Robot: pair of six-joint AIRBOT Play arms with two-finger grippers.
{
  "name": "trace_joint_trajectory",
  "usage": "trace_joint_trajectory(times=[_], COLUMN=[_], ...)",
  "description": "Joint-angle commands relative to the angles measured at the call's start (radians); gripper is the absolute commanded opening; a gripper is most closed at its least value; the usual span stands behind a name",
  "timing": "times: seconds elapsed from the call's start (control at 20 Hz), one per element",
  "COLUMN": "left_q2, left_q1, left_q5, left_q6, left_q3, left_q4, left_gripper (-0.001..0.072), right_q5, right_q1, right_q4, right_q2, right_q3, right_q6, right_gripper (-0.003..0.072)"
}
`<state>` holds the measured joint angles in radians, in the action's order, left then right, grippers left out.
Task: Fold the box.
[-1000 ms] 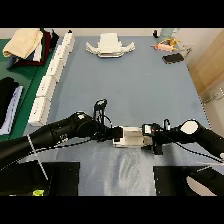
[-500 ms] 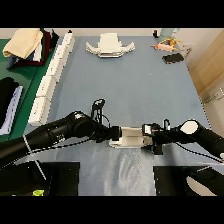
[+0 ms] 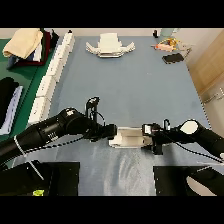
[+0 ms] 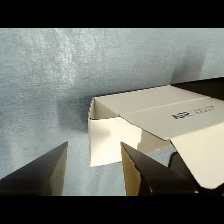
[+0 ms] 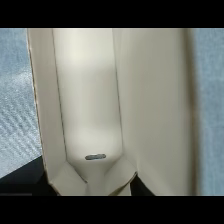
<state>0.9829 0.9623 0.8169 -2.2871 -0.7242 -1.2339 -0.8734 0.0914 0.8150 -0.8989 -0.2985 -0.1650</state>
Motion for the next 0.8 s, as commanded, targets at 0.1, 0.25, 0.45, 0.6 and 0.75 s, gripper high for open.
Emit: trace_joint_trajectory(times=[0.1, 0.25, 0.45, 0.6, 0.75], left_q2=[-0.004, -0.004, 0.008, 0.048, 0.11], left_q1=[-0.002, -0.002, 0.007, 0.05, 0.08], left_q5=[-0.008, -0.074, -0.149, -0.214, -0.25], left_q6=[0.053, 0.096, 0.18, 0.216, 0.211], left_q3=[0.007, 0.039, 0.08, 0.082, 0.082], left_q4=[0.0, 0.033, 0.12, 0.13, 0.134], left_gripper=[0.0532, 0.0532, 0.0531, 0.0522, 0.0522], right_q5=[0.0, 0.0, 0.0, 0.0, 0.0], right_q1=[0.0, 0.0, 0.0, 0.0, 0.0], right_q4=[0.0, 0.0, 0.0, 0.0, 0.0], right_q2=[0.001, 0.001, 0.001, 0.001, 0.001], right_q3=[-0.001, -0.001, -0.001, -0.001, -0.001], right_q6=[0.0, 0.0, 0.0, 0.0, 0.0], right_gripper=[0.0519, 0.0518, 0.0519, 0.0519, 0.0519])
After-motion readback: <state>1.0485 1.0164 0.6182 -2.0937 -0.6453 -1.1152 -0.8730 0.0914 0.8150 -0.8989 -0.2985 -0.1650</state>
